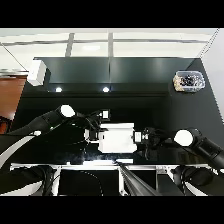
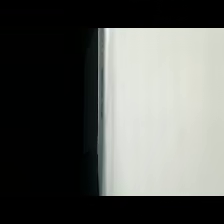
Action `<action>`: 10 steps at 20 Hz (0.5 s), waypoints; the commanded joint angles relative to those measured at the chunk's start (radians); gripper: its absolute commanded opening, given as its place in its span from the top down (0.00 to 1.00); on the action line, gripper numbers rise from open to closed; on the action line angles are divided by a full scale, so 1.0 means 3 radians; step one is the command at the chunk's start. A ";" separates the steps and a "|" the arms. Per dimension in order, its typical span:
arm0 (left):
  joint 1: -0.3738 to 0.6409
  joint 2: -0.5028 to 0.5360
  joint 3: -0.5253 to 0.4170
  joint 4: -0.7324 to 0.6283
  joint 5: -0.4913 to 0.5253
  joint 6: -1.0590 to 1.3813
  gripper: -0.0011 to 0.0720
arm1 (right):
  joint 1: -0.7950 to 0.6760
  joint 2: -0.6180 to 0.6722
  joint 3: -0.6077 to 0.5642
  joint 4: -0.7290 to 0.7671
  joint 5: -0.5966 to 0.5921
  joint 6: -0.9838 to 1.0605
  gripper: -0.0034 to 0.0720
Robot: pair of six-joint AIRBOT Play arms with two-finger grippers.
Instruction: Fold the box and place the chain.
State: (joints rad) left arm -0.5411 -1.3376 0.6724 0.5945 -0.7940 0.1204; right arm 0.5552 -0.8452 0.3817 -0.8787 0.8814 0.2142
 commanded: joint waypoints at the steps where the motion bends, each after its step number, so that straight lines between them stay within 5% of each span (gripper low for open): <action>1: -0.0003 -0.0001 0.0004 0.0000 0.0001 0.0000 0.95 | 0.0202 -0.0060 -0.0003 0.0051 -0.0207 -0.0172 0.16; 10: -0.0003 -0.0001 0.0004 -0.0001 -0.0013 -0.0001 0.95 | 0.0481 -0.0327 0.0047 0.0188 -0.0779 0.0253 0.17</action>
State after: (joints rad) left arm -0.5411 -1.3376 0.6724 0.5945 -0.7952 0.1200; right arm 0.6907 -0.9298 0.3859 -0.8150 0.7029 0.2028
